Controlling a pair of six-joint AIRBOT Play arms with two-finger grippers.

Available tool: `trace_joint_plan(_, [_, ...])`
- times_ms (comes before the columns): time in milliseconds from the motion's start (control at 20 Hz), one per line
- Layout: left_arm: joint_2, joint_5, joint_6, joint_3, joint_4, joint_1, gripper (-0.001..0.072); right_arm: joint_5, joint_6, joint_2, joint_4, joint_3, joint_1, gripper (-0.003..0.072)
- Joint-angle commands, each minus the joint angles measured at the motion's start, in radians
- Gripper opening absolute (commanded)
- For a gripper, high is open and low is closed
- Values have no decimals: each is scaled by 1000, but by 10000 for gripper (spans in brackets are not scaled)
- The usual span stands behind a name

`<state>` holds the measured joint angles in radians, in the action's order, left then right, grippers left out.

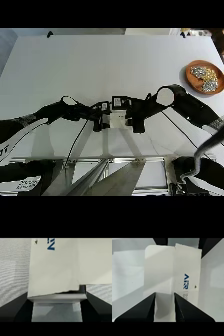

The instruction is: Fold the box and place the chain.

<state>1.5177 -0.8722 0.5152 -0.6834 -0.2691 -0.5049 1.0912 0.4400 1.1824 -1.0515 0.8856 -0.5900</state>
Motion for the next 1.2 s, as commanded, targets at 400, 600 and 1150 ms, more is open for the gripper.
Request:
trace_joint_plan(400, [0,0,0,0,0,0,207,-139,6,-13,-55,-53,-6,204])
trace_joint_plan(600, [0,0,0,0,0,0,207,-138,6,-16,-55,-53,-6,152])
trace_joint_plan(1150, [0,0,0,0,0,0,207,-143,7,-45,-78,-53,-6,93])
